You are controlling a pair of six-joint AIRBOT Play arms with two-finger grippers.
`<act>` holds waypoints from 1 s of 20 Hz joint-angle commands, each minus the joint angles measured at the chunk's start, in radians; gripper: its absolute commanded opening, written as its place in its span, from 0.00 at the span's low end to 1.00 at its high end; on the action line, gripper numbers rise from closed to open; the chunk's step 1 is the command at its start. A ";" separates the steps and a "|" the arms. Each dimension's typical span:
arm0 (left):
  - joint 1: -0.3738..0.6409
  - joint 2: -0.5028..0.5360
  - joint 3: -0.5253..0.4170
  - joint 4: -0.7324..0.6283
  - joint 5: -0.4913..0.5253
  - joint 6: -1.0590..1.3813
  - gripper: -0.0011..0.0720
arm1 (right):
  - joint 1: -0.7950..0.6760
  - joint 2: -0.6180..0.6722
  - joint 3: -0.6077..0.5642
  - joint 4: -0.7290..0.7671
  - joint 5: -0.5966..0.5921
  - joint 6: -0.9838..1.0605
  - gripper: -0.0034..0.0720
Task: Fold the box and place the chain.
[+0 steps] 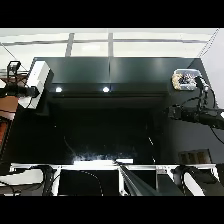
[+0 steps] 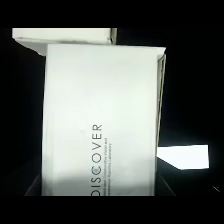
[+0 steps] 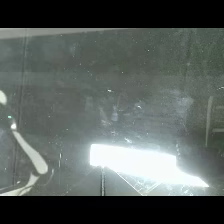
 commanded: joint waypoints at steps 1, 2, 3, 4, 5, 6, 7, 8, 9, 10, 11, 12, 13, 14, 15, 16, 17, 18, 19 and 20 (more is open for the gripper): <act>0.003 -0.048 0.050 0.001 0.060 0.008 0.24 | 0.000 0.001 -0.001 0.000 0.001 0.003 0.07; 0.003 -0.049 0.050 0.000 0.083 0.009 0.24 | 0.000 0.001 -0.001 0.000 0.001 0.004 0.07; 0.003 -0.051 0.050 -0.003 0.097 0.008 0.24 | 0.000 0.001 -0.001 0.000 0.001 0.004 0.07; 0.003 -0.053 0.050 -0.003 0.101 0.008 0.24 | 0.000 0.001 -0.001 0.001 0.001 0.007 0.07; 0.003 -0.056 0.050 -0.011 0.098 0.008 0.24 | 0.000 0.001 -0.001 0.001 0.001 0.008 0.07; 0.003 -0.060 0.050 -0.030 0.090 0.008 0.24 | 0.000 0.001 -0.001 0.001 0.001 0.012 0.07; 0.002 -0.062 0.050 -0.036 0.088 0.001 0.36 | 0.000 0.001 -0.001 0.001 0.001 0.021 0.07; -0.001 -0.061 0.051 -0.036 0.087 0.000 0.84 | 0.000 0.001 -0.001 0.001 0.005 0.030 0.07; -0.005 -0.055 0.053 -0.031 0.077 -0.010 0.99 | 0.000 0.001 -0.001 0.002 0.016 0.030 0.07; -0.005 -0.042 0.060 -0.013 0.056 -0.012 0.99 | 0.000 0.001 -0.001 0.001 0.032 0.030 0.07; -0.005 -0.019 0.069 0.005 0.043 -0.014 0.99 | 0.000 0.001 0.000 0.002 0.056 0.029 0.07; -0.004 0.013 0.082 0.019 0.030 -0.015 0.99 | -0.001 0.001 0.002 0.001 0.085 0.029 0.07; -0.005 0.050 0.100 0.039 0.021 -0.014 0.99 | -0.001 0.001 0.007 0.001 0.124 0.029 0.07; -0.005 0.094 0.122 0.047 0.015 -0.014 0.99 | 0.000 0.003 0.015 0.000 0.160 0.024 0.07; -0.005 0.136 0.144 0.042 0.010 -0.015 0.99 | -0.001 0.003 0.031 -0.003 0.188 0.013 0.07; -0.010 0.183 0.163 0.008 0.006 -0.016 0.99 | -0.001 0.003 0.053 -0.010 0.206 -0.002 0.07; -0.015 0.228 0.176 -0.042 -0.005 -0.026 0.98 | -0.001 0.003 0.089 -0.026 0.226 -0.003 0.07; -0.025 0.276 0.190 -0.101 -0.043 -0.069 0.78 | -0.001 0.003 0.145 -0.060 0.277 -0.002 0.07; -0.037 0.329 0.195 -0.150 -0.105 -0.111 0.19 | -0.001 0.004 0.206 -0.105 0.343 -0.001 0.07; -0.051 0.373 0.192 -0.201 -0.178 -0.107 0.05 | -0.001 0.011 0.267 -0.164 0.407 0.001 0.07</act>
